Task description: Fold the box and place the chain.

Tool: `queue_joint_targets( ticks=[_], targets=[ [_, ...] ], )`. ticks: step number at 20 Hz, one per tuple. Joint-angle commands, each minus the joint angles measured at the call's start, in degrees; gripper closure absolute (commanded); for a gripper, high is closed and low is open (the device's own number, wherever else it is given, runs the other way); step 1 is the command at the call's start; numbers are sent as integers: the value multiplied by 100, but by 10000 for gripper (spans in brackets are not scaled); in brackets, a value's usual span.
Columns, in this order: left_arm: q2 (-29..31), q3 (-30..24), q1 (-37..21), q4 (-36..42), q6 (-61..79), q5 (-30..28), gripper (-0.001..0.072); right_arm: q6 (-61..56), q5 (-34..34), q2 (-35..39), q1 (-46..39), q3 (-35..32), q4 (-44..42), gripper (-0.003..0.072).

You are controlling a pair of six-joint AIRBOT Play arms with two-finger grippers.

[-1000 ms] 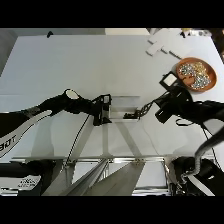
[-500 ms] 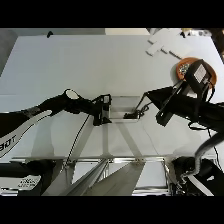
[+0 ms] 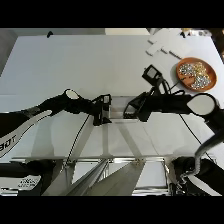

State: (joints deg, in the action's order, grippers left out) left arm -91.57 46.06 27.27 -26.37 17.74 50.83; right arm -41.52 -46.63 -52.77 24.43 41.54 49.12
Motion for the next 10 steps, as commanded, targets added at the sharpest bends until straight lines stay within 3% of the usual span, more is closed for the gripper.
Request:
queue_joint_targets(
  ticks=[1,6,10],
  targets=[
    [-2,2,-4,-2,2,-2,319,4,-358,-651,4,7,330,562],
    [0,0,-4,-2,2,-2,319,-7,-415,-745,2,7,358,562],
    [-2,2,-4,-2,2,-2,319,-44,-772,-302,-341,7,608,576]
  ],
)
